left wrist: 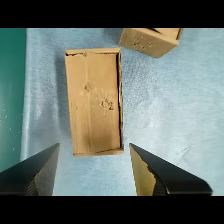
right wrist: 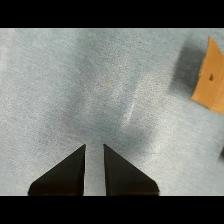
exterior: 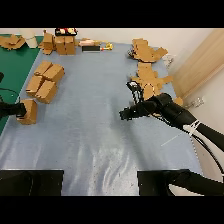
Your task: Fold the box.
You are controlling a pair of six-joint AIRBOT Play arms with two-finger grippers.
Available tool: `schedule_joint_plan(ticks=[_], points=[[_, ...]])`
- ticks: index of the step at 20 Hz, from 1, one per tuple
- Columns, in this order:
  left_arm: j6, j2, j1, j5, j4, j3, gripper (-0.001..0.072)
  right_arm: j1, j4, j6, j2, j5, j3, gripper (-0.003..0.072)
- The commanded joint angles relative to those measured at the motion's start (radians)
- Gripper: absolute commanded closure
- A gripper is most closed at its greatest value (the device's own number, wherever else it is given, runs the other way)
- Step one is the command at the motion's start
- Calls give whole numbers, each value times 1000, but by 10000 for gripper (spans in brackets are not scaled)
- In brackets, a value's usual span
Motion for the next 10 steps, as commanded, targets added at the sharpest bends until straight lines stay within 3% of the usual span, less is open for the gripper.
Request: schedule_joint_plan(ticks=[1, 2, 4, 5, 10], points=[[-27, 29, -12, -106, -88, 72, 15, 0, 0, 0, -1, 0, 1, 504], [-27, 36, -31, -122, -174, 79, 100, 0, 0, 0, -1, 0, 1, 503], [39, 39, -101, -177, -356, 80, 608, 0, 0, 0, -1, 0, 1, 504], [70, 36, -152, -200, -422, 80, 694, 0, 0, 0, -1, 1, 1, 504], [70, -9, -500, -200, -528, 80, 695, 0, 0, 0, -1, 0, 1, 504]])
